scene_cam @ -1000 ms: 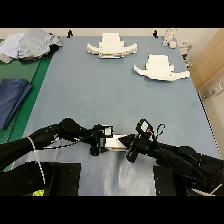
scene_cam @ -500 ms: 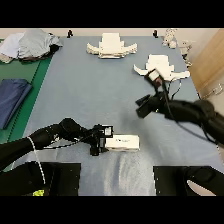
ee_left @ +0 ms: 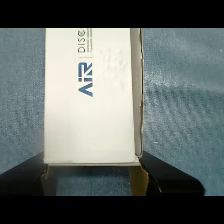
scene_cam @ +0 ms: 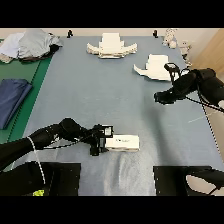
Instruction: Fold the box.
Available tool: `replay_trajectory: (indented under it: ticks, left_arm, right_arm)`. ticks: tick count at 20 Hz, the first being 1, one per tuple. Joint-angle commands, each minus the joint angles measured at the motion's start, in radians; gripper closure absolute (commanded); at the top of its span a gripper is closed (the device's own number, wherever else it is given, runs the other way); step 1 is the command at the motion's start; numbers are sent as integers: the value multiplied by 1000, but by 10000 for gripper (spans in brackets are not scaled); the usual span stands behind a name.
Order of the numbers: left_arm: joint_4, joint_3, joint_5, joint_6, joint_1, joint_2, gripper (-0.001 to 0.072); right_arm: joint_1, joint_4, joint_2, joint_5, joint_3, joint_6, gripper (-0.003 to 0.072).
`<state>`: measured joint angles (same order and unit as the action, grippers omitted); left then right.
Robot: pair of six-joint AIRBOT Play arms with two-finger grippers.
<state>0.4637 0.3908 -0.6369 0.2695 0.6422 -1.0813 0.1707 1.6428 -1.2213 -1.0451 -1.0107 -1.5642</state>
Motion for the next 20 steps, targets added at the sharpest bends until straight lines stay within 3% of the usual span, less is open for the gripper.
replay_trajectory:
  ticks: [1,9,12,17,20]
  left_arm:
    - [0,0,1,0,0,0,189]
    - [23,68,8,-225,-8,39,189]
    - [130,115,10,-415,-73,64,189]
    - [480,267,11,-877,-405,40,189]
    - [528,429,20,-942,-651,-78,189]
  right_arm:
    - [-20,-12,-38,-58,-16,29,669]
    - [-21,-13,-39,-58,-16,29,669]
    - [-21,-13,-39,-58,-16,29,669]
    - [-21,-13,-39,-58,-16,29,669]
    - [-21,-13,-39,-58,-16,29,669]
